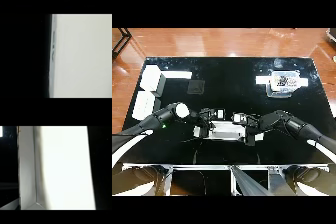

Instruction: Fold the box and place the chain.

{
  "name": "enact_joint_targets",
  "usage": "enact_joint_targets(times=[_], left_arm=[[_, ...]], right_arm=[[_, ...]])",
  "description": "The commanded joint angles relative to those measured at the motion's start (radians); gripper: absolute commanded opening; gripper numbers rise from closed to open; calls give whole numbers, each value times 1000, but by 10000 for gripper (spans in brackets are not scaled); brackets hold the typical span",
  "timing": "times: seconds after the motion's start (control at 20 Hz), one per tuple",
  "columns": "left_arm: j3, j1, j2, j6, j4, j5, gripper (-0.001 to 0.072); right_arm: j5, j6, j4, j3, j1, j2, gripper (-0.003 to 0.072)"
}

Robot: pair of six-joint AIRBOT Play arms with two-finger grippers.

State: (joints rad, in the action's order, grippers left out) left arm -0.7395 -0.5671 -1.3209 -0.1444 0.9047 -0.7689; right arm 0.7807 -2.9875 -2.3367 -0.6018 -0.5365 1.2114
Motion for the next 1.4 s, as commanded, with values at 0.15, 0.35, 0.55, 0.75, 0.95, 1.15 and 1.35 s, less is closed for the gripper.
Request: enact_joint_targets(times=[0.15, 0.35, 0.55, 0.75, 0.95, 1.15, 1.35], left_arm=[[0, 0, 0, -22, 1, -29, 19], [1, 0, 0, -33, 3, -44, 19], [0, 0, 0, -48, 3, -50, 19], [0, 0, 0, -47, 3, -48, 19], [0, 0, 0, -48, 3, -48, 19], [0, 0, 0, -47, 3, -47, 19], [0, 0, 0, -47, 3, -46, 19]], right_arm=[[-27, 1, 11, 8, -1, 2, 698], [-43, 1, 11, 8, -1, 3, 698], [-56, 1, 7, 8, -1, 3, 698], [-57, 1, 7, 8, -1, 4, 698], [-60, 1, 8, 8, -1, 16, 698], [-58, 1, 12, 9, -1, 16, 698], [-69, 1, 12, 22, -1, 16, 698]])
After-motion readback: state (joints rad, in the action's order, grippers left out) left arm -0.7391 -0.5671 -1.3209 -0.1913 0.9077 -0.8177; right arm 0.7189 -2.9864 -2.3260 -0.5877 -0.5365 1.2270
